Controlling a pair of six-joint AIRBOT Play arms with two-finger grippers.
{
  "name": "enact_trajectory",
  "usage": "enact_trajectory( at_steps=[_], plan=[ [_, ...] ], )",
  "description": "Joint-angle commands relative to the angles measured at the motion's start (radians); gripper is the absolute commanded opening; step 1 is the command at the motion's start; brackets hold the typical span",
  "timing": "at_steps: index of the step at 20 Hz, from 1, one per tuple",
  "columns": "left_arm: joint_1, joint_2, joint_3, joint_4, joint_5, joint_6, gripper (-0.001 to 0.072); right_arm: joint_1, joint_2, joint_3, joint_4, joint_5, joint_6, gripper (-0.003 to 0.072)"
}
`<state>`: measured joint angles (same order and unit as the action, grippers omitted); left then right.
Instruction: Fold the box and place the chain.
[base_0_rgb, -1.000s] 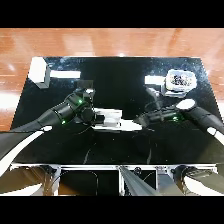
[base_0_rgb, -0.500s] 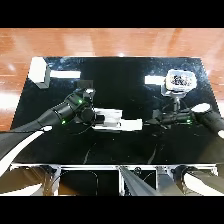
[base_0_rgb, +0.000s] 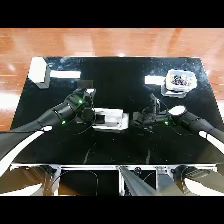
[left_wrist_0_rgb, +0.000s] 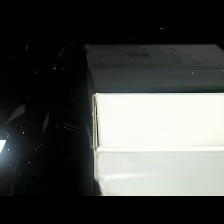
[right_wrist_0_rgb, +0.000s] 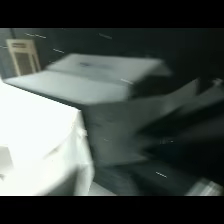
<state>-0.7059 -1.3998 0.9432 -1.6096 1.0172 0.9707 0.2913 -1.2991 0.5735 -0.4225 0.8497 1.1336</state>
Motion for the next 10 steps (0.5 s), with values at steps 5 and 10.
enact_trajectory(
  at_steps=[5,10],
  plan=[
    [0.000,0.000,0.000,0.000,-0.001,0.001,0.0018,0.043,-0.005,0.103,0.052,0.074,-0.038,0.0567],
    [0.000,0.000,0.000,0.000,0.000,0.001,0.0018,0.114,-0.005,0.104,0.005,0.014,0.050,0.0566]
  ],
)
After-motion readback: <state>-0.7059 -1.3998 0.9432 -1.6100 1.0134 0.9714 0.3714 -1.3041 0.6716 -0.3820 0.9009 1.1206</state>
